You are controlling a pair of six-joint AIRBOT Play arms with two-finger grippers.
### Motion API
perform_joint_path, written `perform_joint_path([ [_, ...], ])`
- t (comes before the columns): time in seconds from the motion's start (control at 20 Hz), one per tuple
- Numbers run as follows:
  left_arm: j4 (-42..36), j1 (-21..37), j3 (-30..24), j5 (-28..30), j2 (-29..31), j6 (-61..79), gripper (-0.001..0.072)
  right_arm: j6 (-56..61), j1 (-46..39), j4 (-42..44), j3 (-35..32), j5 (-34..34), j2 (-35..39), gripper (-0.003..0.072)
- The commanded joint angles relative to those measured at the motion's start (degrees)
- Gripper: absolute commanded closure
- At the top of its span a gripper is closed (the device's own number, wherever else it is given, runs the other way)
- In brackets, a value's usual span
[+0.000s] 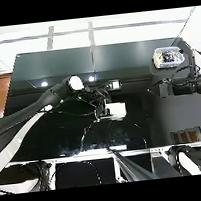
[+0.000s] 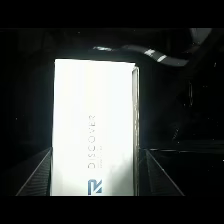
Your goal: Fold the box and place the chain.
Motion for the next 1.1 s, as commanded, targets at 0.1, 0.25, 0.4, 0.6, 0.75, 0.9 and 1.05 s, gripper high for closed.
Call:
perform_joint_path([
  [0.1,7.04,-1.77,2.43,-1.25,-0.63,-7.41,-0.0001,-0.04,-0.04,-0.72,0.04,-0.07,0.07,0.0669],
  [0.25,12.22,-4.35,3.87,-1.05,-1.55,-12.59,-0.0001,-0.04,-0.04,-0.72,0.04,-0.07,0.07,0.0669],
  [0.4,14.84,-5.9,5.09,-0.81,-2.71,-16.46,0.0,-0.04,-0.04,-0.72,0.04,-0.07,0.07,0.0669],
  [0.6,21.92,-7.56,6.12,0.31,-5.33,-25.57,0.0056,-0.02,-0.04,-0.72,0.04,-1.01,0.07,0.0669],
  [0.75,25.64,-5.53,9.7,-5.35,-5.2,-30.64,0.0375,-0.02,-0.04,-0.74,0.04,-3.08,0.07,0.0669],
  [0.9,30.93,3.8,16.55,-10.95,-4.74,-35.54,0.0375,-0.02,-0.04,-0.74,0.04,-4.13,0.07,0.0669],
  [1.05,34.38,17.25,23.17,-10.29,-4.92,-43.65,0.0375,0.0,-0.04,-0.72,0.04,-5.14,0.07,0.0669],
])
